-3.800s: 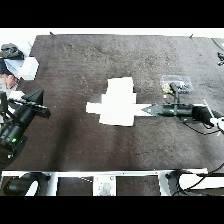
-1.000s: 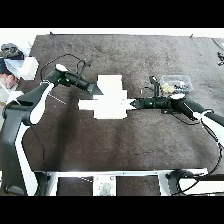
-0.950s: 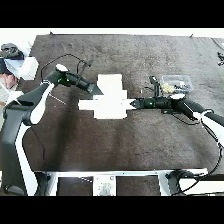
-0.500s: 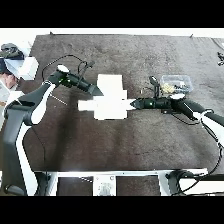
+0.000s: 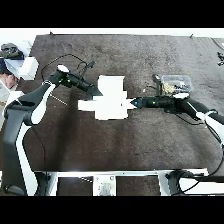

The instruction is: Fold the box and place the chain.

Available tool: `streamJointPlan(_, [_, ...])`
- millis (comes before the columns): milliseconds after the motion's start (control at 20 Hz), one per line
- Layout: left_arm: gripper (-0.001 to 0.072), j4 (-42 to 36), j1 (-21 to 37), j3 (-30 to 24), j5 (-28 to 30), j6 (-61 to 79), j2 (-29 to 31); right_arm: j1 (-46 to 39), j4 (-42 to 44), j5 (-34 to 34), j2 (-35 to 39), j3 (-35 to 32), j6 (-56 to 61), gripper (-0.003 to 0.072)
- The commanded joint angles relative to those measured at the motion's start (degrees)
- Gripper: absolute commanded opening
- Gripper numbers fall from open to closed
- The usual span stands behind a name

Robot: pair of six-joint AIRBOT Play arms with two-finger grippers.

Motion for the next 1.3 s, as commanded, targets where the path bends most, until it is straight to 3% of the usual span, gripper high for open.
streamJointPlan(0, [0.0012, 0.61, 0.0, 0.07, -0.31, 12.59, 0.04, -4.39, 0.15, 0.87, 4.7, 0.07, -0.09, 0.0431])
streamJointPlan(300, [0.0005, 1.25, 0.02, -0.22, 0.46, 32.44, 0.26, -7.02, -0.52, 0.81, 9.31, -0.02, -0.11, 0.043])
streamJointPlan(650, [0.0005, 1.25, 2.25, -0.85, 3.48, 37.33, 1.09, -6.99, -0.79, 0.63, 9.29, -0.02, -0.11, 0.043])
streamJointPlan(750, [0.0005, -0.52, 3.63, -3.72, 7.17, 39.01, 1.68, -6.99, -0.79, 0.63, 9.29, -0.07, -0.13, 0.043])
streamJointPlan(950, [0.0005, -4.46, 3.98, -8.63, 6.67, 44.76, 1.68, -6.86, -0.79, 0.37, 9.29, -0.09, -0.13, 0.043])
streamJointPlan(1250, [0.0005, -3.39, 3.54, -9.6, 8.76, 46.36, 1.68, -6.51, -0.81, 0.42, 9.27, -0.09, -1.38, 0.043])
